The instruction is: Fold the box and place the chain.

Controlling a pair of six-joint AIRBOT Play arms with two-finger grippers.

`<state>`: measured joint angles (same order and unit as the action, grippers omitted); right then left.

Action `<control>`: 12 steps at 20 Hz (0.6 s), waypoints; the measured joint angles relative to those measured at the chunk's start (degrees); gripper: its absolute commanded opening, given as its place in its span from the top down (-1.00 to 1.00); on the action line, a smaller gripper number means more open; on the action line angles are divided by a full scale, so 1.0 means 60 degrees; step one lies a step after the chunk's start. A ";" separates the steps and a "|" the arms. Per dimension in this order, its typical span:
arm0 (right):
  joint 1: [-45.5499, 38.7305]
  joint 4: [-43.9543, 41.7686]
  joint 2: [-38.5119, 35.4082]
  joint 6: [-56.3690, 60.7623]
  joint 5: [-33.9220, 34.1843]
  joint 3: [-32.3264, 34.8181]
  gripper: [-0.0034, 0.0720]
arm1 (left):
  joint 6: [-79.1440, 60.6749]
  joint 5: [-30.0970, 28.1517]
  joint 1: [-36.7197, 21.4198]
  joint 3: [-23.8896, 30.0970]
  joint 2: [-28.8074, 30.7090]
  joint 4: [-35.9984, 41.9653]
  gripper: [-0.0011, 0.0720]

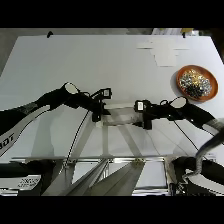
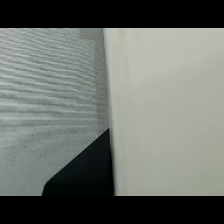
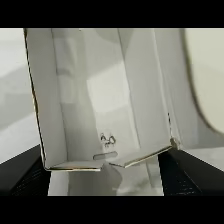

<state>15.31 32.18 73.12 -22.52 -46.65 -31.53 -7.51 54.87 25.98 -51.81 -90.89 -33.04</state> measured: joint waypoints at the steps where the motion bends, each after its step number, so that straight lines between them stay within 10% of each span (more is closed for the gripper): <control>1: -0.0011 -0.0044 0.0157 -0.0098 -0.0095 -0.0087 -0.78 | 0.0000 0.0000 0.0000 0.0000 0.0000 0.0000 0.94; 12: -0.0015 -0.0189 0.1002 -0.0444 -0.0765 -0.0401 -0.46 | -0.0007 0.0018 0.0000 0.0000 0.0000 -0.0007 0.94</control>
<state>15.22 31.05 79.13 -25.19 -51.24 -33.93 -7.55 54.98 25.98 -51.81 -90.89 -33.08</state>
